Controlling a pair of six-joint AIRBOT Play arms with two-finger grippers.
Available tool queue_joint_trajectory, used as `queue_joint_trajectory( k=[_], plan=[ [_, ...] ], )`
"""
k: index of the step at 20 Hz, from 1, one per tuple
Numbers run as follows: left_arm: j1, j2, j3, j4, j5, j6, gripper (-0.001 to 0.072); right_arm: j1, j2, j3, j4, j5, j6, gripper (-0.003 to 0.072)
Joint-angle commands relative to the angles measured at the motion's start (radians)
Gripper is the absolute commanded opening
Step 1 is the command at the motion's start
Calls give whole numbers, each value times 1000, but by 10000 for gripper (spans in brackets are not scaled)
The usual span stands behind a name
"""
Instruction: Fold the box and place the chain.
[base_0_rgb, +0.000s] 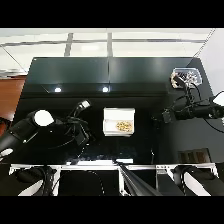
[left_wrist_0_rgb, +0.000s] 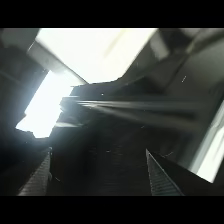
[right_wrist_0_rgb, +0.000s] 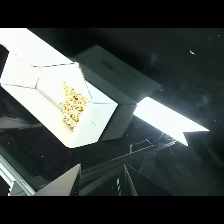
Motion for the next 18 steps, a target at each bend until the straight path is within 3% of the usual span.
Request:
queue_joint_trajectory(
  k=[1,5,11,16,18],
  plan=[
    [-4,-88,13,5,49,364,712,0,0,-3,0,-9,1,322],
    [80,-244,84,-234,4,658,712,1,0,-19,0,-8,5,322],
    [77,-397,207,-235,-8,716,713,0,0,-19,0,-9,11,322],
    [37,-403,211,-179,-12,781,712,1,0,-19,0,-25,11,322],
    [42,-409,212,-255,-9,822,712,1,0,-19,0,-42,11,322]
  ],
)
